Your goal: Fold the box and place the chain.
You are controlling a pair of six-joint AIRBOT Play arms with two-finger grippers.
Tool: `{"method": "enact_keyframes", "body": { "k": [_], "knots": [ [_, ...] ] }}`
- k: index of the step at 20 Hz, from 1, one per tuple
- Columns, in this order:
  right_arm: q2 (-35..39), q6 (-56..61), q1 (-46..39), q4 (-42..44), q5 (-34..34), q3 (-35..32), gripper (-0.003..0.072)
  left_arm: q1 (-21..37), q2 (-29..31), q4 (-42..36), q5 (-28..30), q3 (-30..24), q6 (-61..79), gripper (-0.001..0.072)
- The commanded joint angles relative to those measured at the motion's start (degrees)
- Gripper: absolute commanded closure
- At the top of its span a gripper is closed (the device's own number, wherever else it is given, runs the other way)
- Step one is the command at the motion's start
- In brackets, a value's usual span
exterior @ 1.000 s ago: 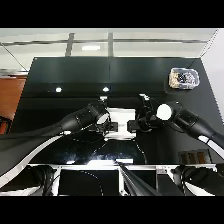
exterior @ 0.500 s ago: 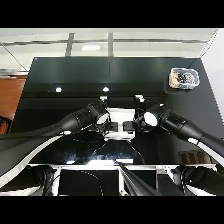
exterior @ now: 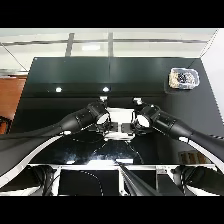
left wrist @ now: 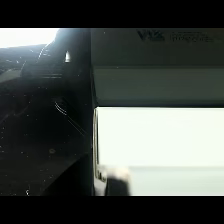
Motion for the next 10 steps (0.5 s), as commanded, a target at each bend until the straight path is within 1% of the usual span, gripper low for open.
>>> {"method": "enact_keyframes", "body": {
  "k": [1,2,3,5,6,7,8,10],
  "knots": [
    [-0.5,0.5,0.1,-0.2,0.0,0.1,0.0562,0.0,0.0,0.0,-0.1,0.0,0.0,0.0680],
    [-0.5,0.6,0.1,-0.2,-0.2,0.1,0.0605,0.0,0.0,0.0,-0.1,0.0,0.0,0.0680],
    [-0.5,0.6,0.1,-0.2,-0.1,0.1,0.0672,0.0,0.0,0.0,-0.1,0.0,0.0,0.0680],
    [-0.5,0.7,0.1,-0.2,-0.2,0.1,0.0671,0.0,0.0,0.0,-0.1,0.0,0.0,0.0680],
    [-0.5,0.7,0.1,-0.2,-0.2,0.1,0.0647,0.0,0.0,0.0,-0.1,0.0,0.0,0.0680],
    [-0.5,0.7,0.1,0.0,-0.2,0.1,0.0463,0.0,0.0,0.0,-0.1,0.0,0.0,0.0680],
    [-0.5,0.7,0.1,0.4,-0.3,0.1,0.0395,0.0,0.0,0.0,-0.1,0.0,0.0,0.0680],
    [-0.5,0.7,0.1,0.5,-0.3,0.1,0.0395,0.0,0.0,0.0,-0.1,0.0,0.0,0.0680]
  ]
}}
